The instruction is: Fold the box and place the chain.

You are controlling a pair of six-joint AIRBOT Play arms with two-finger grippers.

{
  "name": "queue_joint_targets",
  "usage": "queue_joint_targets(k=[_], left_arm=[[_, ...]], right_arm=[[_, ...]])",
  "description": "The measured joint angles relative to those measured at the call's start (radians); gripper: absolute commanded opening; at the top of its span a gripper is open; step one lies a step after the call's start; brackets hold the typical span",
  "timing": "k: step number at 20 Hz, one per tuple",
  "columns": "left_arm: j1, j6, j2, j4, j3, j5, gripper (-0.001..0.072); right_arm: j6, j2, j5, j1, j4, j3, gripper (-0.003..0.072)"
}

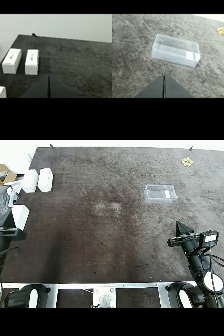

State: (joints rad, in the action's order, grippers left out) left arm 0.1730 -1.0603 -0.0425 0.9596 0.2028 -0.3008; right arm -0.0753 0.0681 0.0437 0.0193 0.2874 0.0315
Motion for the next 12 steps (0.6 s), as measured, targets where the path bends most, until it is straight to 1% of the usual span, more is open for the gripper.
queue_joint_targets(k=[7, 12], left_arm=[[0.0, -0.005, -0.011, 0.024, -0.027, 0.038, 0.001], [0.0, 0.051, -0.011, 0.033, -0.031, 0.026, 0.001]], right_arm=[[0.0, 0.0, 0.0, 0.0, 0.0, 0.0, 0.0005], [0.0, 0.0, 0.0, 0.0, 0.0, 0.0, 0.0005]])
